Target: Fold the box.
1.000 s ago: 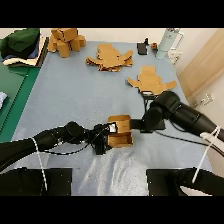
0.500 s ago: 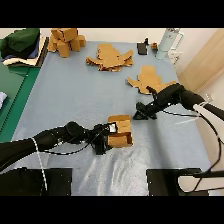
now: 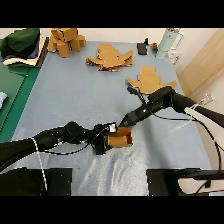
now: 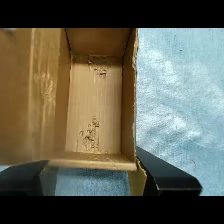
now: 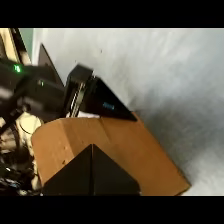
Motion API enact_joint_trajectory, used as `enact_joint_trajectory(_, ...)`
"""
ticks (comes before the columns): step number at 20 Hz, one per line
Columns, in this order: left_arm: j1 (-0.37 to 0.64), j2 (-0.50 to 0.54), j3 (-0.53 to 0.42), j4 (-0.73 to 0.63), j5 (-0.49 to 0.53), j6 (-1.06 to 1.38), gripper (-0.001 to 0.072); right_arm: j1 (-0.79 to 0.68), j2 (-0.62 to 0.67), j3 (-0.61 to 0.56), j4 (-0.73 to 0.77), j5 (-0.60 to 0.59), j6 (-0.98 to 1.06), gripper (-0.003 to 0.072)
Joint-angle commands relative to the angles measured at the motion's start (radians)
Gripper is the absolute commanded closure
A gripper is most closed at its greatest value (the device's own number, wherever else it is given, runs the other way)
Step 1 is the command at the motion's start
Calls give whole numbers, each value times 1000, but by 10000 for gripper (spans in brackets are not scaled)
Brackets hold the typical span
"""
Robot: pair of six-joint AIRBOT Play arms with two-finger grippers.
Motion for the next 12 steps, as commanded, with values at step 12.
enact_joint_trajectory(12,0,1,1,0,0,0,203,514,721,-468,-639,832,-48,681)
